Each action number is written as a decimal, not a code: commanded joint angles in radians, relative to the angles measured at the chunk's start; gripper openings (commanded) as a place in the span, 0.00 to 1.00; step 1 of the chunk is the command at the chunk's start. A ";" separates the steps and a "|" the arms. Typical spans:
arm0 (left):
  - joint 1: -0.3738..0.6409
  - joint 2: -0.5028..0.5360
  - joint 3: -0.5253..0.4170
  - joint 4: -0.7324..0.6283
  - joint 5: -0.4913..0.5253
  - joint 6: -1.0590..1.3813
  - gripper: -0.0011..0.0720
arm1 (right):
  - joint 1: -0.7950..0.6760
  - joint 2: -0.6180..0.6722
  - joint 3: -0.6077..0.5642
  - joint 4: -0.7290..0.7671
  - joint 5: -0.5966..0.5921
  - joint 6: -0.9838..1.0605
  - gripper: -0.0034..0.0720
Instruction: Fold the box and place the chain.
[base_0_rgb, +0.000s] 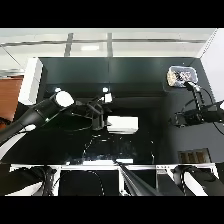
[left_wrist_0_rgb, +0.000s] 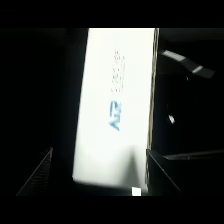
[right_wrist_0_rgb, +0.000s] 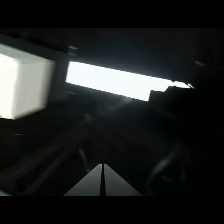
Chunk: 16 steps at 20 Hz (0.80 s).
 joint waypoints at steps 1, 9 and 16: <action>-0.074 -0.074 0.127 0.035 -0.018 -0.101 1.00 | -0.031 0.027 -0.050 -0.041 -0.065 0.062 0.07; -0.164 -0.359 0.354 0.043 -0.129 -0.288 1.00 | -0.031 0.027 -0.073 0.055 -0.140 0.032 0.07; -0.164 -0.362 0.372 0.105 -0.245 -0.304 1.00 | -0.031 0.027 -0.073 0.055 -0.156 0.015 0.07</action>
